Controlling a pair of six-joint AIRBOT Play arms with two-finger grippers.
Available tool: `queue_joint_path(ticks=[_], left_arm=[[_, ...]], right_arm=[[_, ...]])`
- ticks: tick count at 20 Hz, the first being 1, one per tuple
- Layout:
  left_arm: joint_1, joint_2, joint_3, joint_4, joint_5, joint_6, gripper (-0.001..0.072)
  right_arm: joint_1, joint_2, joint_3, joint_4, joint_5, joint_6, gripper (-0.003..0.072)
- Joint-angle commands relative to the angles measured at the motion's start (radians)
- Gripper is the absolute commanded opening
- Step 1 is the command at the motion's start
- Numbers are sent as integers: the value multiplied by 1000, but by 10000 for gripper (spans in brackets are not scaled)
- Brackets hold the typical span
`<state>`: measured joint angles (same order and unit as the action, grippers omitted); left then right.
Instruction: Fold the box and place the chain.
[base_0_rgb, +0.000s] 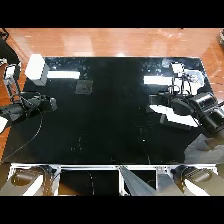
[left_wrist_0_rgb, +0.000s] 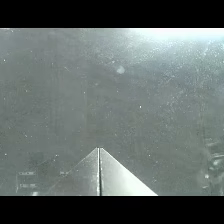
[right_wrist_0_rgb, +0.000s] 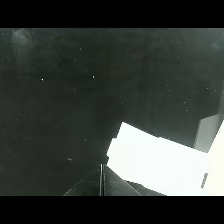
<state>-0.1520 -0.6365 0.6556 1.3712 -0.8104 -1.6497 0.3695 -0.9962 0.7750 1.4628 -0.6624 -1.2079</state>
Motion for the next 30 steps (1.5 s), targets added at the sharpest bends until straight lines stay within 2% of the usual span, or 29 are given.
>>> queue_joint_path(ticks=[1,6,7,8,9,12,14,18,23,25,26,30], left_arm=[[0,1,0,0,3,0,21],[0,1,0,0,12,0,24],[0,0,0,0,22,0,103],[0,0,0,0,30,0,354],[0,0,0,0,39,-3,644],[0,-1,1,-5,47,-4,641],[0,-3,1,-21,51,-4,641],[0,-23,1,-51,50,-4,640],[0,-70,1,-101,51,-4,640],[0,-82,1,-101,52,-4,640],[0,-85,1,-101,53,-4,640],[0,-93,1,-101,77,-4,640]], right_arm=[[0,1,0,0,46,0,28],[0,0,0,-17,90,0,45],[-1,0,0,-19,78,1,309],[-2,0,0,-25,69,-1,692],[-2,0,0,-29,42,-8,702],[-63,0,0,-12,-151,87,700],[-197,0,1,30,-241,113,698],[-539,0,4,142,-260,112,692],[-859,0,4,126,-293,190,692],[-962,0,4,135,-332,106,692],[-1010,0,4,163,-330,1,692],[-1240,-24,4,381,-326,-301,693]])
